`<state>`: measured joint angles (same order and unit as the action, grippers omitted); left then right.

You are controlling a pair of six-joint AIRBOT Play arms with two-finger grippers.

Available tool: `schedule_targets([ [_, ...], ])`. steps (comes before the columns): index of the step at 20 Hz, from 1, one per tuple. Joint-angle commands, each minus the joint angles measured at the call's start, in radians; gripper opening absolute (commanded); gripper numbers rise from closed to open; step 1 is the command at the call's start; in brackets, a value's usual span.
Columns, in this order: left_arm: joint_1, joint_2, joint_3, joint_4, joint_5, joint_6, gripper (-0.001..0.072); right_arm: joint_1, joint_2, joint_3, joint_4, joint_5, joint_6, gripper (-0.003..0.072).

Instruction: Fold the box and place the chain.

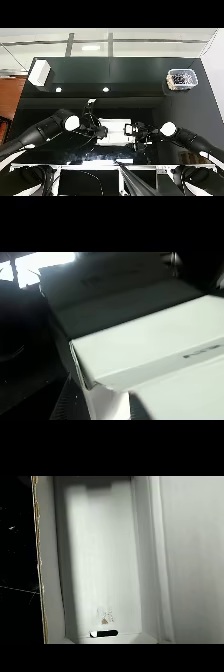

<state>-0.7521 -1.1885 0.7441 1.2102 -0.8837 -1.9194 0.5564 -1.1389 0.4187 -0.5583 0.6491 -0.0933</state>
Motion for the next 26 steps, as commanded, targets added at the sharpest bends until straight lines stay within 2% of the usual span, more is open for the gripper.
schedule_targets([
  [1,-0.046,-0.055,0.063,0.133,-0.083,-0.156,0.0429,0.001,0.000,0.000,0.000,0.000,0.000,0.0482],
  [4,-0.092,-0.105,0.114,0.202,-0.141,-0.249,0.0426,0.001,0.000,0.000,0.000,0.000,0.000,0.0482],
  [10,-0.153,-0.146,0.133,0.222,-0.150,-0.390,0.0395,0.001,0.000,0.000,0.000,0.000,0.000,0.0482],
  [11,-0.156,-0.146,0.133,0.221,-0.150,-0.393,0.0356,0.001,0.000,0.000,0.000,0.000,0.000,0.0482],
  [12,-0.156,-0.147,0.133,0.221,-0.149,-0.393,0.0275,0.001,0.000,0.000,0.000,0.000,0.000,0.0482],
  [26,-0.156,-0.165,0.140,0.222,-0.149,-0.447,0.0271,0.001,0.000,0.000,0.000,0.000,0.000,0.0482],
])
